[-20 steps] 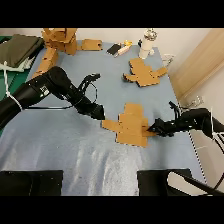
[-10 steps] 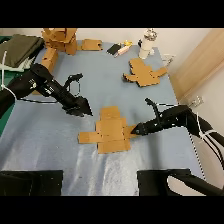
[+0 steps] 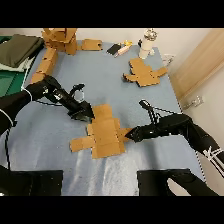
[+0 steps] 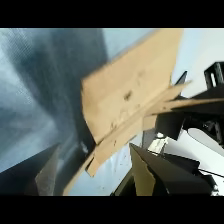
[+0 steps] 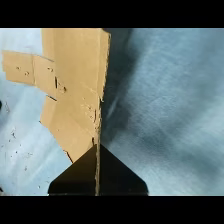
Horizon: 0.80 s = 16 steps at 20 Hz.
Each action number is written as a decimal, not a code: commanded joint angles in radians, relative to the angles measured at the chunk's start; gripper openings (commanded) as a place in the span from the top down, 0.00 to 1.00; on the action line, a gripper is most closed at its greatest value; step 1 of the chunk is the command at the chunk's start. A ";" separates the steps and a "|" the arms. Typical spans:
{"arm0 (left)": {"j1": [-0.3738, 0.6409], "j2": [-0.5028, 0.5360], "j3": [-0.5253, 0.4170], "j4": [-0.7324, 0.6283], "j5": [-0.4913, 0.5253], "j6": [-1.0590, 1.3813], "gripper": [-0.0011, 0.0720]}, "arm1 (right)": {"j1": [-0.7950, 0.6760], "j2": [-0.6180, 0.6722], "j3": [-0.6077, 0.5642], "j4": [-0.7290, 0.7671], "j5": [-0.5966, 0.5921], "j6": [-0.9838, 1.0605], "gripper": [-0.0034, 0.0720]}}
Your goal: Fold the box.
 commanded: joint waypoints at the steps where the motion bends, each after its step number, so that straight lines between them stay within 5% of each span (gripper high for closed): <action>1: -0.019 -0.031 0.000 -0.070 0.037 0.061 0.09 | 0.043 0.016 -0.007 0.001 0.018 0.017 0.95; 2: -0.026 -0.032 0.000 -0.104 0.039 0.087 0.09 | 0.051 0.016 -0.007 0.000 0.026 0.020 0.95; 4: -0.039 -0.034 0.000 -0.140 0.047 0.120 0.26 | 0.054 0.016 -0.007 0.001 0.037 0.025 0.95; 16: 0.022 -0.032 0.000 -0.166 -0.107 0.211 0.27 | 0.053 0.015 -0.007 -0.095 0.081 0.107 0.95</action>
